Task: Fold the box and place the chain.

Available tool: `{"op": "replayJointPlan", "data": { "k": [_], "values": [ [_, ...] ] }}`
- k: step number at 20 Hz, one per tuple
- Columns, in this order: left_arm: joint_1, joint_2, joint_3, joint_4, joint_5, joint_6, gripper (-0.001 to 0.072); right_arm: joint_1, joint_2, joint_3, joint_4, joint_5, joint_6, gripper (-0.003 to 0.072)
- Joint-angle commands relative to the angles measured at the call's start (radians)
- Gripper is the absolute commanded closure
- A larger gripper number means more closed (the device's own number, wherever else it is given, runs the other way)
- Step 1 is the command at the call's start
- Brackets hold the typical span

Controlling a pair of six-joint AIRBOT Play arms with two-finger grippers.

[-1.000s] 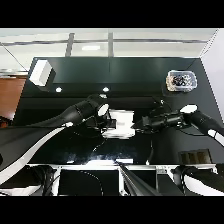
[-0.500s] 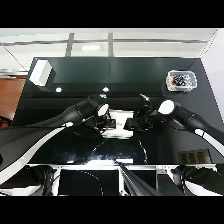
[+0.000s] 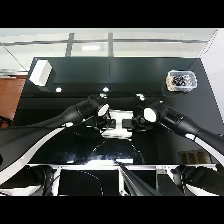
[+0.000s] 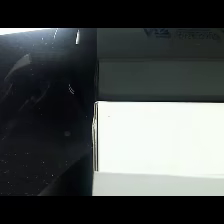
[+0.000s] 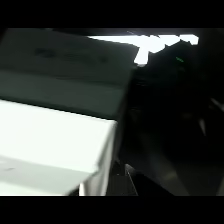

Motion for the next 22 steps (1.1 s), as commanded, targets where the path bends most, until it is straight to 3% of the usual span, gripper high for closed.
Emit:
{"op": "replayJointPlan", "data": {
  "k": [1,9,10,12,13,15,20,22],
  "values": [
    [0.0,-0.001,0.0,0.003,-0.003,-0.001,0.0681,0.022,-0.024,0.024,-0.07,0.067,0.145,0.0381],
    [0.0,-0.001,0.0,0.003,-0.003,-0.001,0.0681,0.055,-0.095,0.047,-0.071,0.065,0.169,0.0384],
    [0.0,-0.001,0.0,0.003,-0.003,-0.001,0.0681,0.06,-0.103,0.05,-0.072,0.064,0.167,0.046],
    [0.0,-0.001,0.0,0.003,-0.003,-0.001,0.0681,0.068,-0.113,0.052,-0.072,0.061,0.166,0.0506],
    [0.0,-0.001,0.0,0.003,-0.004,-0.001,0.0681,0.068,-0.113,0.052,-0.079,0.06,0.165,0.0601],
    [0.0,-0.001,0.0,0.003,-0.003,-0.001,0.0681,0.068,-0.113,0.052,-0.079,0.06,0.158,0.0673],
    [0.0,-0.001,0.0,0.002,-0.004,-0.001,0.0681,0.068,-0.112,0.052,-0.079,0.064,0.15,0.0669],
    [0.0,-0.001,0.0,0.002,-0.005,-0.001,0.0681,0.068,-0.112,0.052,-0.079,0.063,0.15,0.0535]
  ]
}}
